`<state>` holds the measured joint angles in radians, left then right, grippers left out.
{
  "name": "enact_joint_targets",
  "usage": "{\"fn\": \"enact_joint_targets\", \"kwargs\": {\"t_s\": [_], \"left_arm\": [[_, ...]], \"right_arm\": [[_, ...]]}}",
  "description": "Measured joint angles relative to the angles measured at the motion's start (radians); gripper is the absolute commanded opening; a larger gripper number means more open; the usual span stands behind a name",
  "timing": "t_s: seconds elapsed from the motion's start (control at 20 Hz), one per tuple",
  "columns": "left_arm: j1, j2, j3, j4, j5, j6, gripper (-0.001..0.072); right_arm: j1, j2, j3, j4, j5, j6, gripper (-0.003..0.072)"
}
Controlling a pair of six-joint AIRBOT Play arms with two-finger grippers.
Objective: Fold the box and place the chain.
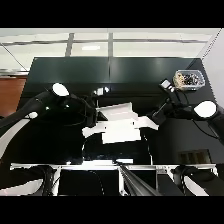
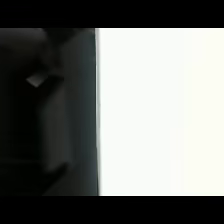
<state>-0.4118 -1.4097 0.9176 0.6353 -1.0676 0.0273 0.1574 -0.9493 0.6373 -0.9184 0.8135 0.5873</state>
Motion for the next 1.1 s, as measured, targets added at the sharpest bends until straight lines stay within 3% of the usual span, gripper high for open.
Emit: {"fn": "enact_joint_targets", "kwargs": {"t_s": [0.25, 0.75, 1.1], "left_arm": [[-0.061, -0.043, -0.014, 0.023, 0.115, 0.128, 0.0024], [-0.077, -0.083, -0.013, 0.130, 0.167, -0.004, 0.0024], [-0.077, -0.085, -0.012, 0.146, 0.175, -0.028, 0.0025]], "right_arm": [[0.076, -0.012, 0.004, -0.024, -0.006, -0.106, 0.0697], [0.213, -0.040, -0.123, -0.027, -0.013, -0.284, 0.0696], [0.246, -0.075, -0.160, 0.057, 0.013, -0.390, 0.0696]]}}
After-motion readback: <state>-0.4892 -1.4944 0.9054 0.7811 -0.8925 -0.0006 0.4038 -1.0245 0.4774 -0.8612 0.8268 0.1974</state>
